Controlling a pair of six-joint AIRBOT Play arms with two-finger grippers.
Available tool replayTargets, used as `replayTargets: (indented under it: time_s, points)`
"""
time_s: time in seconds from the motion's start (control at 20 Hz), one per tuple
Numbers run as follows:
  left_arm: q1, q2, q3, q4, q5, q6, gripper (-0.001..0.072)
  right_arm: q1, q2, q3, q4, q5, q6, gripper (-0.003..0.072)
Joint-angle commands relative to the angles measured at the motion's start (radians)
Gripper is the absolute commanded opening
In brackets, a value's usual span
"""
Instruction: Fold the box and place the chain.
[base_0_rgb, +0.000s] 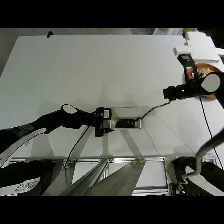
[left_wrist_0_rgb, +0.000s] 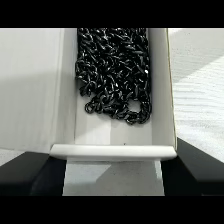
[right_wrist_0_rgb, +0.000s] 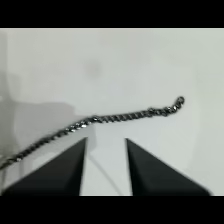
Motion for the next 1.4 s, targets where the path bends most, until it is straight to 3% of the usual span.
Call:
replayTargets:
  time_s: [0.0,0.1,0.2,0.55,0.9,1.05,1.2,1.3,1.35]
  points:
    - [0.0,0.0,0.0,0.0,0.0,0.0,0.0073,-0.023,-0.1,-0.018,-0.034,0.005,0.0,0.0369]
    - [0.0,0.0,0.0,0.0,0.0,0.0,0.0073,-0.012,-0.145,-0.018,-0.052,-0.011,0.005,0.0355]
    - [0.0,0.0,0.0,0.0,0.0,0.0,0.0073,-0.011,-0.178,-0.018,-0.071,-0.023,0.014,0.0287]
    - [0.0,0.0,0.0,0.0,0.0,0.0,0.0073,-0.012,-0.24,-0.024,-0.113,-0.102,0.101,0.029]
    - [0.0,0.0,0.0,0.0,0.0,0.0,0.0073,-0.012,-0.309,-0.024,-0.114,-0.1,0.14,0.0284]
    - [0.0,0.0,0.0,0.0,0.0,0.0,0.0073,-0.012,-0.309,-0.024,-0.121,-0.117,0.14,0.019]
    - [0.0,0.0,0.0,0.0,0.0,0.0,0.0073,-0.012,-0.309,-0.024,-0.121,-0.126,0.14,0.0153]
    - [0.0,0.0,0.0,0.0,0.0,0.0,0.0073,-0.012,-0.308,-0.024,-0.121,-0.105,0.134,0.0014]
    - [0.0,0.0,0.0,0.0,0.0,0.0,0.0073,-0.012,-0.305,-0.024,-0.121,-0.088,0.12,0.0013]
